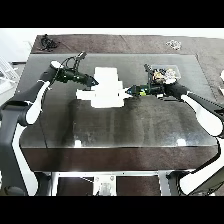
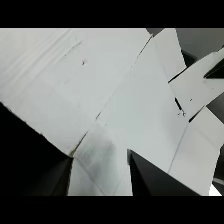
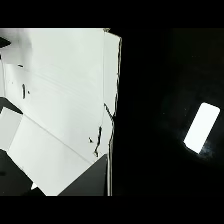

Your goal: Fold the box and place the chain.

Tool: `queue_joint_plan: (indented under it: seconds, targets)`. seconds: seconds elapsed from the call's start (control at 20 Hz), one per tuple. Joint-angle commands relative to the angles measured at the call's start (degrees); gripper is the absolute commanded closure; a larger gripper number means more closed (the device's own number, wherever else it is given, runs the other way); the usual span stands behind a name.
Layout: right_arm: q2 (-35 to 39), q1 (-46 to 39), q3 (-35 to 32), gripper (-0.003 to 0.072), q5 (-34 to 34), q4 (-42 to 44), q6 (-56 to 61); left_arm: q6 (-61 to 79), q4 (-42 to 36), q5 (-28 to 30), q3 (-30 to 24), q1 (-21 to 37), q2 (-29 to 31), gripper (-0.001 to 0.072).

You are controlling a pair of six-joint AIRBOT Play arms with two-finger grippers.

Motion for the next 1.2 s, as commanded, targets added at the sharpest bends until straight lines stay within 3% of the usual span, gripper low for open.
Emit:
queue_joint_plan:
  seconds: [0.0,0.2,0.5,0.65,0.75,0.85,0.9,1.0,1.15]
  targets:
    - [0.04,0.04,0.0,0.0678,0.11,0.02,0.0,0.68,-0.57,-1.07,-0.02,0.0,0.0,0.031]
    - [0.04,0.04,0.0,0.0678,0.13,0.02,0.0,0.98,-0.66,-3.32,-0.02,0.0,-1.44,0.031]
    - [0.04,0.04,0.0,0.0678,0.15,0.0,0.0,3.23,-4.02,-1.03,-0.02,0.07,-1.51,0.0311]
    - [0.04,0.04,0.0,0.0678,0.13,0.0,0.0,3.23,-4.0,-1.05,-0.02,0.07,-1.66,0.0489]
    - [0.04,0.04,0.0,0.0678,0.15,0.0,0.0,3.74,-4.02,-1.55,-0.02,0.04,-1.88,0.0531]
    - [0.04,0.02,0.0,0.0677,0.63,0.0,-0.02,5.35,-4.09,-3.63,-0.02,0.04,-1.88,0.065]
    - [0.04,0.0,0.0,0.0674,0.79,0.0,-0.04,6.86,-4.07,-4.74,-0.02,0.07,-1.88,0.0663]
    - [0.07,-0.46,0.02,0.0447,0.76,0.09,-0.81,10.54,-4.09,-5.99,-0.02,0.07,-1.88,0.0689]
    - [0.31,-3.02,0.24,0.0409,0.76,3.32,-3.61,15.32,-4.13,-6.8,-0.04,0.07,-1.88,0.0693]
